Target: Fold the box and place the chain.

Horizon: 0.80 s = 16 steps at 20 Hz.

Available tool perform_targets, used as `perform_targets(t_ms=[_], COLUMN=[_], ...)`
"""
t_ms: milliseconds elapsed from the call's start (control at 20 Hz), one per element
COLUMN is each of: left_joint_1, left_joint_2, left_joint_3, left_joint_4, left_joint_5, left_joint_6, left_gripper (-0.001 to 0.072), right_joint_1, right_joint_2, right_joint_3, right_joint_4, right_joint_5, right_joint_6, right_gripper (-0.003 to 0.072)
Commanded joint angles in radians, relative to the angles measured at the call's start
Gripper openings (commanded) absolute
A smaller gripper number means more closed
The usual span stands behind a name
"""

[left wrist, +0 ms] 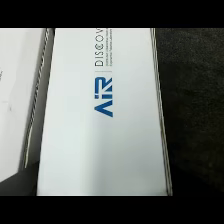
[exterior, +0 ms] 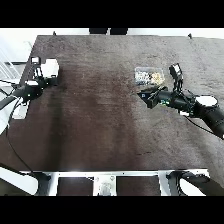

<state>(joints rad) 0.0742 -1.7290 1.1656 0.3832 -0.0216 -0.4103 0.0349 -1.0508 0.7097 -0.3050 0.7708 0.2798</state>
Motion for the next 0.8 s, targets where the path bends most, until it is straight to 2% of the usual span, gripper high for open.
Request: perform_targets(t_ms=[0,200,250,300,550,650,750], left_joint_1=[0.0,0.0,0.0,0.0,0.0,0.0,0.0], left_joint_2=[-0.001,0.003,0.007,0.007,0.008,0.022,0.058], left_joint_3=[0.0,0.0,0.0,0.0,0.0,0.001,0.0], left_joint_4=[0.003,0.009,0.013,0.017,0.016,0.023,0.044], left_joint_5=[0.006,-0.023,-0.049,-0.067,-0.084,-0.087,-0.091], left_joint_6=[0.0,0.0,0.001,-0.001,-0.004,0.0,0.0], left_gripper=[0.0372,0.0373,0.0492,0.072,0.0706,0.0708,0.0716], right_joint_1=[0.001,0.001,0.001,0.001,0.0,0.0,-0.004], right_joint_2=[-0.001,-0.001,-0.001,-0.001,-0.001,-0.001,-0.001], right_joint_3=[0.0,0.0,0.0,0.0,0.0,0.0,0.0], right_joint_4=[0.03,0.035,0.035,0.035,0.035,0.035,0.035], right_joint_5=[-0.022,-0.04,-0.042,-0.042,-0.047,-0.05,-0.049], right_joint_6=[-0.003,-0.003,-0.004,-0.003,-0.004,-0.004,-0.003], right_gripper=[0.0326,0.0326,0.0326,0.0326,0.0328,0.0437,0.0453])
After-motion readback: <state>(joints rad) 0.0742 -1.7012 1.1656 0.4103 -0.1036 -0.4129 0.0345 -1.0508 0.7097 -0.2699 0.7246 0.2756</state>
